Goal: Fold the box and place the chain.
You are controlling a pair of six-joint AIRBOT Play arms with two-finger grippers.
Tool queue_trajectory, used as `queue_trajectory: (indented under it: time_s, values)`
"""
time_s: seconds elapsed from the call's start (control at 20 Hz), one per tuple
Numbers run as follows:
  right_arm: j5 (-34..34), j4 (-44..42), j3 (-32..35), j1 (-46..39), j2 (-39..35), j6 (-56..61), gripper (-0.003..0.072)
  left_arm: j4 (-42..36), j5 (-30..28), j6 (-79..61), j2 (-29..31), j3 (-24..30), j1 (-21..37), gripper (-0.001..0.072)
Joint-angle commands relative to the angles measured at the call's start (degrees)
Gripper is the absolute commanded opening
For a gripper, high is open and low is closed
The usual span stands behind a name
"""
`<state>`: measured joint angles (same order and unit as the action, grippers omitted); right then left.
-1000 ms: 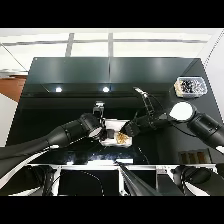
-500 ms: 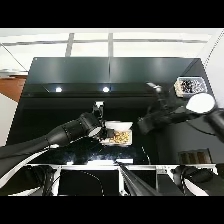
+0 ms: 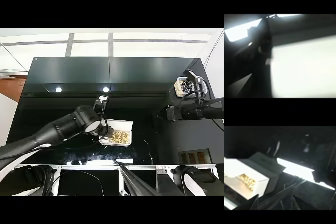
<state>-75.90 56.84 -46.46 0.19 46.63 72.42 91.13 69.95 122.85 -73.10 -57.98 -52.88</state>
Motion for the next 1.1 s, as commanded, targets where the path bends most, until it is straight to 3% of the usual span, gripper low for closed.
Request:
queue_trajectory:
  time_s: [0.0, 0.15, 0.25, 0.35, 0.45, 0.5, 0.6, 0.75, 0.9, 1.05]
  values:
    - [1.7, 0.5, -0.1, -1.6, -0.3, 0.0, 0.0496, 1.6, 9.3, -18.9, 6.3, -1.3, 1.6, 0.0597]
    - [1.8, 0.7, -0.1, -1.6, -0.3, 0.0, 0.0496, 0.3, 9.5, -30.6, 13.9, 2.0, 8.6, 0.0597]
    - [2.8, 0.7, -0.1, -1.6, -0.3, 0.0, 0.0496, -5.2, 6.2, -37.6, 18.8, 6.7, 17.5, 0.0597]
    - [4.3, 0.7, -0.1, -1.6, -0.3, 0.0, 0.0496, -21.4, 1.2, -53.8, 22.5, 13.5, 28.5, 0.0596]
    - [5.3, 0.7, -0.1, -1.6, -0.3, 0.0, 0.0496, -37.8, 0.0, -75.7, 23.3, 19.8, 36.7, 0.0596]
    - [5.4, 0.7, -0.1, -1.6, -0.3, 0.0, 0.0496, -40.7, -0.9, -83.6, 22.8, 22.3, 38.9, 0.0597]
    - [5.4, 0.7, -0.1, -1.6, -0.3, 0.0, 0.0496, -41.0, -5.5, -97.4, 21.9, 26.6, 40.0, 0.0704]
    - [5.4, 0.7, -0.1, -1.5, -0.3, 0.0, 0.0496, -43.6, -10.6, -121.1, 20.0, 29.7, 38.8, 0.0703]
    - [5.4, 0.7, -0.1, -1.5, -0.3, 0.0, 0.0496, -47.7, -15.1, -132.6, 15.8, 29.8, 36.7, 0.0702]
    - [5.5, 0.7, -0.1, -1.5, -0.3, 0.0, 0.0496, -49.9, -14.1, -136.8, 11.2, 29.8, 34.4, 0.07]
